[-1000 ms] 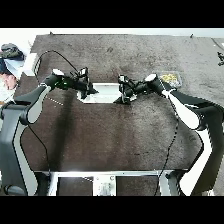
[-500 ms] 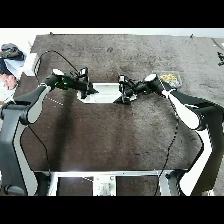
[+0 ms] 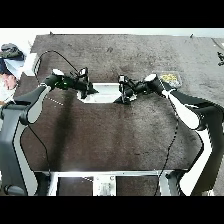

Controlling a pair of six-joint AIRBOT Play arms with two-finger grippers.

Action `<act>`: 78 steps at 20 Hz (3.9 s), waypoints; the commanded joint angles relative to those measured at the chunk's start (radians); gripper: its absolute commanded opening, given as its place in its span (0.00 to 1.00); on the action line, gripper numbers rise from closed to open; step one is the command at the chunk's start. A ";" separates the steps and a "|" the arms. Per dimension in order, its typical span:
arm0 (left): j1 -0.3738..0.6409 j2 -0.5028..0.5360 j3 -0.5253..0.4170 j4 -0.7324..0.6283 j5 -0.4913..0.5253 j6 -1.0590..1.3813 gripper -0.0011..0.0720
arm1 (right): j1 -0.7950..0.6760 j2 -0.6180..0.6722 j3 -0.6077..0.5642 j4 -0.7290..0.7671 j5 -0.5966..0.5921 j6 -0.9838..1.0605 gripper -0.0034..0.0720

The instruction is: Fold the box and place the chain.

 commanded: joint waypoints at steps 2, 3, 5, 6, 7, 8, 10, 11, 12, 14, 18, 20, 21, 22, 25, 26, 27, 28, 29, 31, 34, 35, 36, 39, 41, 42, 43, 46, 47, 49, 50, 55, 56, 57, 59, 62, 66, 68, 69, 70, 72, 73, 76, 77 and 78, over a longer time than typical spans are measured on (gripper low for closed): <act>0.000 0.002 0.000 -0.001 -0.013 -0.005 0.40 | -0.001 0.000 0.001 0.000 0.000 0.001 0.67; 0.000 0.004 0.000 -0.003 -0.020 -0.009 0.42 | -0.001 0.000 0.001 0.000 0.000 0.001 0.67; 0.000 0.014 0.000 -0.004 -0.029 -0.039 0.42 | -0.001 0.000 0.001 0.000 0.000 0.001 0.67; 0.002 0.025 0.000 -0.003 -0.035 -0.058 0.42 | -0.001 0.000 0.001 0.000 0.000 0.000 0.67; 0.007 0.039 0.002 -0.005 -0.054 -0.063 0.42 | -0.001 0.000 0.001 0.000 0.000 0.000 0.67; 0.014 0.054 0.005 -0.008 -0.072 -0.070 0.42 | -0.001 0.000 0.001 0.000 0.000 0.000 0.67; 0.045 0.088 0.010 -0.006 -0.113 -0.113 0.42 | -0.001 0.000 0.001 0.000 0.000 0.000 0.67; 0.065 0.103 0.010 -0.006 -0.138 -0.133 0.42 | -0.001 0.000 0.001 0.000 0.000 0.001 0.67; 0.089 0.120 0.011 -0.007 -0.171 -0.147 0.42 | -0.001 0.000 0.001 0.000 0.000 0.001 0.67; 0.129 0.138 0.021 -0.008 -0.253 -0.183 0.42 | -0.001 0.000 0.001 0.000 0.000 0.000 0.67; 0.139 0.140 0.029 -0.026 -0.406 -0.288 0.04 | -0.001 0.000 0.001 0.000 0.000 0.000 0.67; 0.105 0.140 0.028 -0.014 -0.417 -0.288 0.03 | -0.001 0.000 0.001 0.000 0.000 0.000 0.67; 0.082 0.140 0.028 -0.002 -0.404 -0.288 0.03 | -0.001 0.000 0.001 0.000 0.000 0.001 0.67; 0.059 0.140 0.028 0.019 -0.378 -0.288 0.03 | -0.001 0.000 0.001 0.000 0.000 0.001 0.67; -0.003 0.138 0.027 0.073 -0.247 -0.289 0.03 | -0.001 0.000 0.001 0.000 0.000 0.001 0.67; -0.015 0.138 0.019 0.064 -0.185 -0.288 0.03 | -0.001 0.000 0.001 0.000 0.000 0.000 0.67; -0.026 0.136 0.018 0.051 -0.127 -0.288 0.03 | -0.001 0.000 0.001 0.000 0.000 0.001 0.67; -0.033 0.136 0.018 0.040 -0.077 -0.287 0.03 | -0.001 0.000 0.001 0.000 0.000 0.000 0.67; -0.036 0.136 0.018 0.013 -0.039 -0.287 0.03 | -0.001 0.000 0.001 0.000 0.000 0.000 0.67; -0.037 0.136 0.018 -0.026 0.005 -0.282 0.03 | -0.001 0.000 0.001 0.000 0.000 0.001 0.67; -0.037 0.135 0.018 -0.029 0.092 -0.281 0.03 | -0.001 0.000 0.001 0.000 0.000 0.001 0.67; -0.037 0.133 0.018 -0.029 0.128 -0.281 0.03 | -0.001 0.000 0.001 0.000 0.000 0.000 0.67; -0.037 0.132 0.014 -0.029 0.159 -0.284 0.03 | -0.001 0.000 0.001 0.000 0.000 0.001 0.67; -0.037 0.132 -0.028 -0.027 0.233 -0.283 0.03 | -0.001 0.000 0.001 0.000 0.000 0.001 0.67; -0.037 0.132 -0.071 -0.027 0.272 -0.280 0.03 | -0.001 0.000 0.001 0.000 0.000 0.001 0.67; -0.037 0.132 -0.090 -0.027 0.286 -0.280 0.03 | -0.001 0.000 0.001 0.000 0.000 0.001 0.67; -0.037 0.132 -0.104 -0.027 0.296 -0.280 0.03 | -0.001 0.000 0.001 0.000 0.000 0.000 0.67; -0.037 0.132 -0.126 -0.027 0.304 -0.280 0.03 | -0.001 0.000 0.001 0.000 0.000 0.001 0.67; -0.037 0.132 -0.126 -0.027 0.305 -0.280 0.03 | -0.001 0.000 0.001 0.000 0.000 0.001 0.67; -0.037 0.132 -0.125 -0.029 0.305 -0.280 0.03 | -0.001 0.000 0.001 0.000 0.000 0.001 0.67; -0.037 0.132 -0.125 -0.030 0.305 -0.280 0.03 | -0.001 0.000 0.001 0.000 0.000 0.001 0.67; -0.035 0.142 -0.069 -0.027 0.245 -0.280 0.03 | -0.001 0.000 0.001 0.000 0.000 0.001 0.67; -0.029 0.142 -0.040 -0.026 0.209 -0.281 0.02 | -0.001 0.000 0.001 0.000 0.000 0.000 0.67; -0.021 0.142 -0.012 -0.028 0.166 -0.282 0.02 | -0.001 0.000 0.001 0.000 0.000 0.001 0.67; 0.005 0.153 0.035 -0.023 0.101 -0.286 0.02 | -0.001 0.000 0.001 0.000 0.000 0.000 0.67; 0.059 0.229 0.035 0.006 0.078 -0.280 0.02 | -0.001 0.000 0.001 0.000 0.000 0.001 0.67; 0.075 0.274 0.034 0.182 -0.143 -0.288 0.03 | 0.000 0.000 0.001 0.000 0.000 0.000 0.67; 0.047 0.273 -0.007 0.272 -0.182 -0.285 0.57 | -0.001 0.000 0.001 0.000 0.000 0.001 0.67; 0.030 0.273 -0.039 0.292 -0.140 -0.289 0.77 | -0.001 0.000 0.001 0.000 0.000 0.000 0.67; 0.009 0.273 -0.072 0.320 -0.081 -0.288 0.76 | 0.000 0.000 0.001 0.000 0.000 0.000 0.67; -0.027 0.273 -0.125 0.392 0.033 -0.288 0.79 | -0.001 0.000 0.001 0.000 0.000 0.000 0.67; -0.041 0.273 -0.148 0.409 0.094 -0.288 0.88 | 0.000 0.000 0.001 0.000 0.000 0.000 0.67; -0.068 0.273 -0.202 0.420 0.213 -0.274 0.93 | -0.001 0.000 0.001 0.000 0.000 0.000 0.67; -0.076 0.273 -0.208 0.422 0.227 -0.269 0.93 | -0.001 0.000 0.001 0.000 0.000 0.000 0.67; -0.081 0.273 -0.216 0.420 0.248 -0.269 0.93 | 0.000 0.000 0.001 0.000 0.001 0.000 0.67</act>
